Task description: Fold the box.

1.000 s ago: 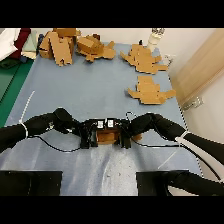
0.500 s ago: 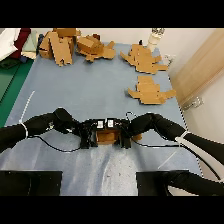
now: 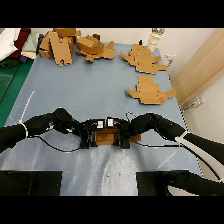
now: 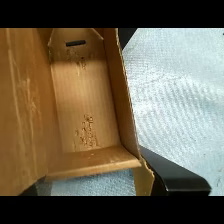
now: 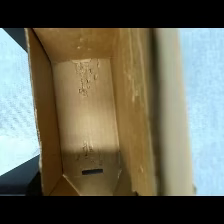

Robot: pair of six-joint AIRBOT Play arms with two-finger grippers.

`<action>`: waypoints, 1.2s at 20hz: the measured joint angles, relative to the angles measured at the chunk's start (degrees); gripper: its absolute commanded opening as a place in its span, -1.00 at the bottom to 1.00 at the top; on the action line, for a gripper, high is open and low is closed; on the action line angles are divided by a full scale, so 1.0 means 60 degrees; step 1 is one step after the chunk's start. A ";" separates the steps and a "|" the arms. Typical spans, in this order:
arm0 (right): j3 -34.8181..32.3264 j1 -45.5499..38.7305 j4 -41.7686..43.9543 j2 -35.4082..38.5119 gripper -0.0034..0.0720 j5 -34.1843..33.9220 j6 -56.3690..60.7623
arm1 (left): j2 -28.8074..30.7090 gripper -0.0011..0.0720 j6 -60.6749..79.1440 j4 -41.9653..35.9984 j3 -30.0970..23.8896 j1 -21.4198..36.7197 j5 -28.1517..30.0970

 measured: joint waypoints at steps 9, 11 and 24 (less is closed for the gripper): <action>0.0000 0.0000 0.0058 0.0000 0.67 -0.0087 0.0011 | 0.0000 0.93 0.0004 0.0000 0.0004 0.0000 0.0004; 0.0000 0.0000 0.0058 0.0000 0.67 -0.0087 0.0011 | 0.0000 0.93 0.0004 0.0000 0.0000 0.0000 0.0004; 0.0000 0.0000 0.0066 0.0000 0.67 -0.0091 0.0015 | 0.0000 0.93 0.0007 -0.0171 0.0000 -0.0004 0.0073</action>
